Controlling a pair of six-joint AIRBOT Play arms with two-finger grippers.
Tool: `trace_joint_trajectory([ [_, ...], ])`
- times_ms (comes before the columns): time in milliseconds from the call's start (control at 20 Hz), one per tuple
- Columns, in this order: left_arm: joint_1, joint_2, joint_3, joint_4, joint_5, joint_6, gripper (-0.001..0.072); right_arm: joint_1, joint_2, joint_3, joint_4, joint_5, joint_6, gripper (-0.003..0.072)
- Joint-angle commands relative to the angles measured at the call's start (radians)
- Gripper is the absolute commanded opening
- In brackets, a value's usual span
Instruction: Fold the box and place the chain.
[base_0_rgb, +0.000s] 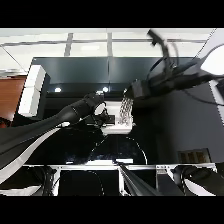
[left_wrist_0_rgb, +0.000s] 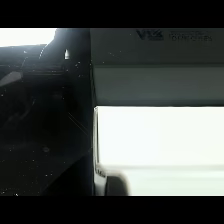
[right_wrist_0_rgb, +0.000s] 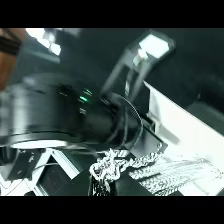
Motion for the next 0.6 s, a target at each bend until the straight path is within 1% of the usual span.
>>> trace_joint_trajectory([
  [0,0.001,-0.001,0.001,0.000,0.001,0.000,0.0030,0.024,0.000,-0.150,-0.003,-0.131,-0.004,0.0014],
  [100,0.001,-0.001,0.001,0.000,0.002,0.000,0.0029,0.024,-0.001,-0.206,-0.003,-0.177,-0.004,0.0015],
  [300,0.001,-0.001,0.001,0.000,0.002,0.000,0.0029,0.026,-0.002,-0.289,-0.003,-0.211,-0.004,0.0015],
  [500,0.001,-0.001,0.001,0.000,0.002,0.000,0.0030,0.028,-0.002,-0.340,-0.002,-0.261,-0.004,0.0019],
  [550,0.001,-0.001,0.001,0.000,0.002,0.000,0.0030,0.030,-0.002,-0.343,-0.002,-0.264,-0.004,0.0129],
])
